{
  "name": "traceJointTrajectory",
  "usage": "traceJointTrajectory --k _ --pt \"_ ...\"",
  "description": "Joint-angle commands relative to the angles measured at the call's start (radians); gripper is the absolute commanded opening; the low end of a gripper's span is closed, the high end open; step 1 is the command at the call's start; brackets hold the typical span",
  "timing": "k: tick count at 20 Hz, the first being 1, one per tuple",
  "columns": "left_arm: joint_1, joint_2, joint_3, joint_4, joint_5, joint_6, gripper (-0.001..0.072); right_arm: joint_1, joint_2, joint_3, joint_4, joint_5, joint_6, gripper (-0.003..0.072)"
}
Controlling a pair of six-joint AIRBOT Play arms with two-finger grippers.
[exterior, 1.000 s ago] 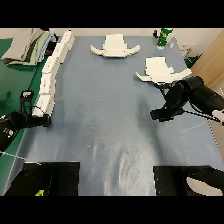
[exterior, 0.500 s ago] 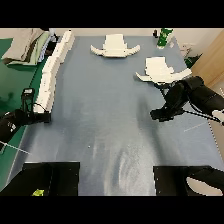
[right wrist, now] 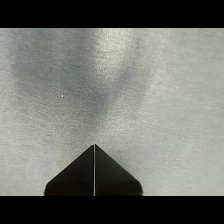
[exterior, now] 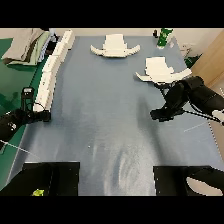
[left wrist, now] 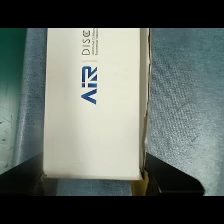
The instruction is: Fold the box.
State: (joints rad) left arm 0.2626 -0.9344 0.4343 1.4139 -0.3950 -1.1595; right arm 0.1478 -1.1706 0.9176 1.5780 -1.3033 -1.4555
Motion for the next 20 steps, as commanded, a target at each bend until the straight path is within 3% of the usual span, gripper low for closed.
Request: traceJointTrajectory --k 1,13,15,20 --pt "0.001 -0.001 0.001 0.000 0.003 0.000 0.0468 -0.001 -0.001 0.001 0.000 0.000 0.000 0.0008" --pt "0.001 -0.001 0.001 -0.004 -0.001 -0.001 0.0471 -0.001 -0.001 0.001 0.000 0.000 0.000 0.0008" --pt "0.001 -0.001 0.001 -0.004 -0.006 -0.005 0.0676 -0.001 -0.001 0.001 0.000 0.000 0.000 0.0008" --pt "0.001 0.000 0.003 0.004 -0.022 -0.007 0.0677 -0.001 -0.001 0.001 0.000 0.000 0.000 0.0007"
